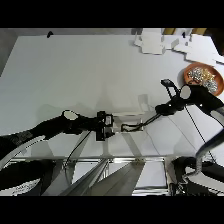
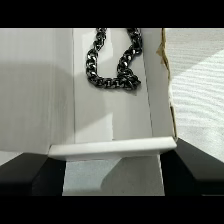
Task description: Fold the box and place the chain.
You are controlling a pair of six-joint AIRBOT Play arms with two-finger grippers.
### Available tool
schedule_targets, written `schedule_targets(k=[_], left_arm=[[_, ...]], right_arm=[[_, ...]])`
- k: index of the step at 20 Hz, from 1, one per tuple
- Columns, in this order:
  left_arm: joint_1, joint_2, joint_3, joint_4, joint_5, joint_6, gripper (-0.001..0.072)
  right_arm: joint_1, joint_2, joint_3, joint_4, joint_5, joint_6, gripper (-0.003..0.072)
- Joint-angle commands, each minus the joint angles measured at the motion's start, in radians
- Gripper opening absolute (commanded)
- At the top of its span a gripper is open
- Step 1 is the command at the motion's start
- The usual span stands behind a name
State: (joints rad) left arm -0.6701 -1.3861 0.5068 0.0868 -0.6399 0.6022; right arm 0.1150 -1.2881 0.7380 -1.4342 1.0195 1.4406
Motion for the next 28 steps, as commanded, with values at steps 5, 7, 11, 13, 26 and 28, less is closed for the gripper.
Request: schedule_targets(k=[5,7,11,13,26,28], left_arm=[[0.001,0.0,0.0,0.0,0.0,0.0,0.0275],[0.001,0.0,0.0,0.0,0.0,0.0,0.0275],[0.001,0.0,0.0,0.0,0.0,0.0,0.0275],[0.001,0.0,0.0,0.0,0.0,0.0,0.0275],[0.001,0.0,0.0,0.0,0.0,0.0,0.0275],[0.001,0.0,0.0,0.0,0.0,0.0,0.0275]], right_arm=[[0.002,0.123,0.0,0.006,0.064,-0.003,0.0018],[0.003,0.196,0.0,0.04,0.084,-0.013,0.0018],[0.052,0.359,0.0,0.073,0.132,-0.035,0.0018],[0.095,0.438,0.0,0.082,0.156,-0.036,0.0018],[0.325,0.66,0.0,0.43,0.081,-0.114,0.0018],[0.379,0.66,0.0,0.434,0.048,-0.114,0.0018]])
